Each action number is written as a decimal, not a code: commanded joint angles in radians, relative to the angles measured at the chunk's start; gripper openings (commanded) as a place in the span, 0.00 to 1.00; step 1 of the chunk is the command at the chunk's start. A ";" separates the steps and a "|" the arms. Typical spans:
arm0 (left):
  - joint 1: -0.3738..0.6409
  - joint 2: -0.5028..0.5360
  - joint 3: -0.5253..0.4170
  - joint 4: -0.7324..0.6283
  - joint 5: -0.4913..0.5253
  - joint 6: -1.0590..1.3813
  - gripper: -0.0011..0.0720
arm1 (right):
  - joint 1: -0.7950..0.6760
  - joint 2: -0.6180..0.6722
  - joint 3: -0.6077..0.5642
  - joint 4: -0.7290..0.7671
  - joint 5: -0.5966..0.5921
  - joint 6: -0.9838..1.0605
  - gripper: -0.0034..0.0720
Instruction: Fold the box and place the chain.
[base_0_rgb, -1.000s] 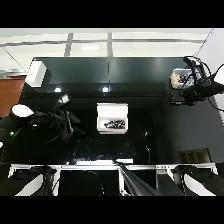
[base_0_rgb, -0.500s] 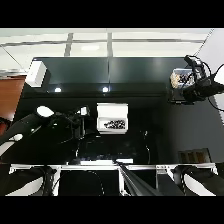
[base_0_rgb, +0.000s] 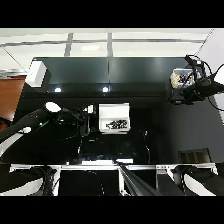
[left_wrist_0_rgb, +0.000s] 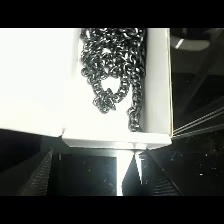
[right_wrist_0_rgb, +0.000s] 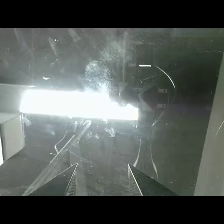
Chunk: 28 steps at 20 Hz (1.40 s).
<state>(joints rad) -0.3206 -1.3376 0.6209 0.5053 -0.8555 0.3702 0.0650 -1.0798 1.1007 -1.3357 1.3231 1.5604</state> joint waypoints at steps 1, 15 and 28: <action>-0.010 -0.006 0.006 0.007 -0.001 0.000 0.99 | 0.000 0.000 0.000 0.000 -0.006 -0.001 0.56; -0.062 -0.008 0.007 -0.061 0.017 -0.040 0.98 | 0.000 -0.004 -0.012 0.028 -0.042 -0.002 0.56; -0.062 -0.008 0.008 -0.060 0.022 -0.036 0.68 | 0.241 -0.304 -0.072 0.624 -0.463 -0.649 1.00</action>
<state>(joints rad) -0.3820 -1.3453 0.6277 0.4454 -0.8333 0.3332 0.2493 -1.3354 1.0294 -0.8333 0.8814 1.2247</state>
